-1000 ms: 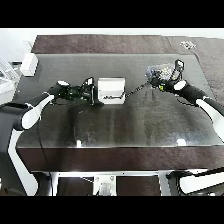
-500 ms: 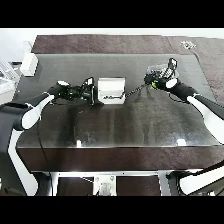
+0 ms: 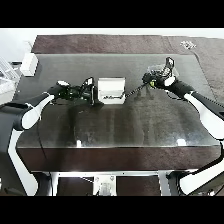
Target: Fold the box and place the chain.
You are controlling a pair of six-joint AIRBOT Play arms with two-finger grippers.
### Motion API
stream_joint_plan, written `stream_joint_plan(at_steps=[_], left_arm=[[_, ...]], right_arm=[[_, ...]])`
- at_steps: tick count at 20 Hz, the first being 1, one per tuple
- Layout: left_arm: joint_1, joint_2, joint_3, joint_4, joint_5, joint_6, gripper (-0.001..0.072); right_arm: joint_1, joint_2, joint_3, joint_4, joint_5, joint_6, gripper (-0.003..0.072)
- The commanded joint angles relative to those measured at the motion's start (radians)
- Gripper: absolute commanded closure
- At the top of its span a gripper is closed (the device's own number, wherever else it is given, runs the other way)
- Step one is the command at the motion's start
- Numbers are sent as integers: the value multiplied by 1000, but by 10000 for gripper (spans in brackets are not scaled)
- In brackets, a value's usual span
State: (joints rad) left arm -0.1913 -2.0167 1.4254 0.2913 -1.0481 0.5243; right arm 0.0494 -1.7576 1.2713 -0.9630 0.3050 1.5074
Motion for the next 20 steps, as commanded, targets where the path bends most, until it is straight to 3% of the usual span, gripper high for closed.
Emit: stream_joint_plan(at_steps=[1, 7, 20], left_arm=[[1, 0, 0, 0, 0, 0, 317], [1, 0, 0, 0, 0, 0, 317], [1, 0, 0, 0, 0, 0, 316]], right_arm=[[3, 24, 11, -2, 71, 0, 322], [5, 120, 10, -52, 95, 0, 325], [-39, 77, -72, -96, 68, 14, 338]])
